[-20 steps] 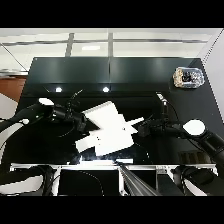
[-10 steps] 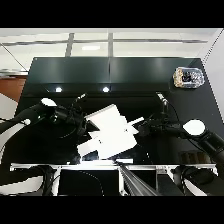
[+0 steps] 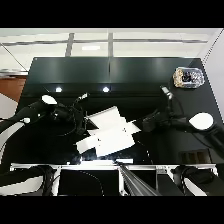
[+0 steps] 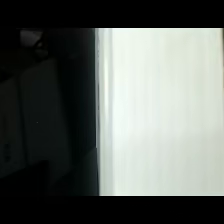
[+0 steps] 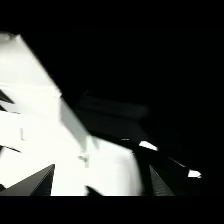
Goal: Fold the box and place the chain.
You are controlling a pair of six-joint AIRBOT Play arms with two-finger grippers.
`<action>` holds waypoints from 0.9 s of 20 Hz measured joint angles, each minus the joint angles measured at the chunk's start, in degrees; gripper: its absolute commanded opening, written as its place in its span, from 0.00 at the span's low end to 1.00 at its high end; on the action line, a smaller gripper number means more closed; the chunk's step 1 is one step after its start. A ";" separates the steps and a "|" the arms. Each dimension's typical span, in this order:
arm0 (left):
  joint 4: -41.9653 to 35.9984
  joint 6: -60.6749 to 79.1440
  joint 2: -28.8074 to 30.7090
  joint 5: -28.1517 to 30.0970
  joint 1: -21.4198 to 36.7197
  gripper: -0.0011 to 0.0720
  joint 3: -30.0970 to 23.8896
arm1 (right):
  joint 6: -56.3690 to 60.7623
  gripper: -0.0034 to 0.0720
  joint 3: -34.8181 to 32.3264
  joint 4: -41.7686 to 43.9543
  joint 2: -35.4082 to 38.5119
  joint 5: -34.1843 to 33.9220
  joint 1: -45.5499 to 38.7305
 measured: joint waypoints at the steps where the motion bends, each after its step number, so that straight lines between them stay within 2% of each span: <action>1: 1.84 0.04 0.70 0.20 -0.63 0.05 0.96 | -1.03 0.97 1.81 -2.60 0.00 1.84 -1.33; 3: 5.64 0.31 2.62 2.23 -2.86 0.06 2.51 | -4.61 0.97 4.66 -7.87 0.00 5.27 -3.06; 5: 8.68 1.38 4.59 6.80 -6.01 0.06 3.37 | -8.81 0.97 5.75 -11.23 -0.07 7.04 -3.41; 8: 11.37 2.29 5.66 15.30 -10.40 0.06 4.00 | -12.96 0.98 4.94 -14.12 -0.11 6.21 -2.10; 10: 12.17 2.64 5.64 18.62 -12.33 0.06 4.17 | -15.10 0.98 3.30 -14.97 -0.11 4.42 0.04; 18: 13.42 2.82 5.42 19.89 -14.38 0.06 4.33 | -32.63 0.98 -5.44 -16.06 -0.66 -4.68 12.90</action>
